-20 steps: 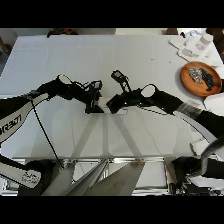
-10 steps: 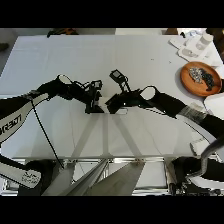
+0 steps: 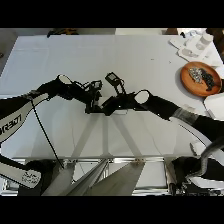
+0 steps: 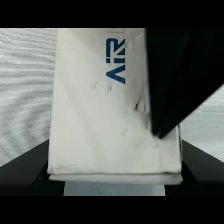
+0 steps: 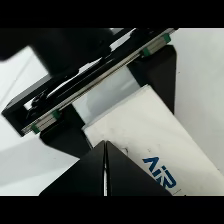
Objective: Fold the box and place the chain.
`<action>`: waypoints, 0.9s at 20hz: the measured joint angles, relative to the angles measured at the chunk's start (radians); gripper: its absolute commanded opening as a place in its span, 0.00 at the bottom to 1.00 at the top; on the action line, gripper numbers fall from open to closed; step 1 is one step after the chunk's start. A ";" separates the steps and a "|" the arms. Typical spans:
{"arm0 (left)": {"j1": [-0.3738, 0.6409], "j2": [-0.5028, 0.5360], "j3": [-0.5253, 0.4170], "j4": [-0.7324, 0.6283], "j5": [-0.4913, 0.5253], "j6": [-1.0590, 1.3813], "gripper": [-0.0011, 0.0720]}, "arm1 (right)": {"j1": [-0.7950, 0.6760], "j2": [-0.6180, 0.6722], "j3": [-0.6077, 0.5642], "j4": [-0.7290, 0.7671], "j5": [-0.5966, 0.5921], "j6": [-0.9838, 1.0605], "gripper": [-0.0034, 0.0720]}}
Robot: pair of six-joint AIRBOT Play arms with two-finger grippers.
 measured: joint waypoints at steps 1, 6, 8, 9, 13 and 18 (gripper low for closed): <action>0.000 0.000 0.000 0.001 0.000 0.002 0.47 | 0.002 -0.008 0.000 0.000 0.000 0.007 0.05; 0.000 0.000 0.000 0.001 0.000 0.000 0.47 | 0.005 -0.023 0.000 -0.013 -0.003 0.027 0.05; 0.000 0.000 0.000 -0.001 0.000 -0.006 0.47 | 0.006 -0.010 0.000 -0.031 -0.010 0.030 0.05; 0.000 0.000 0.000 -0.001 0.000 -0.006 0.47 | 0.006 0.003 -0.001 -0.044 -0.016 0.031 0.05; 0.000 0.000 0.000 -0.001 0.000 -0.005 0.47 | -0.020 0.098 -0.001 -0.079 -0.071 0.032 0.05; 0.000 0.000 0.000 -0.001 0.000 -0.004 0.47 | -0.135 0.262 -0.001 -0.206 -0.114 0.080 0.05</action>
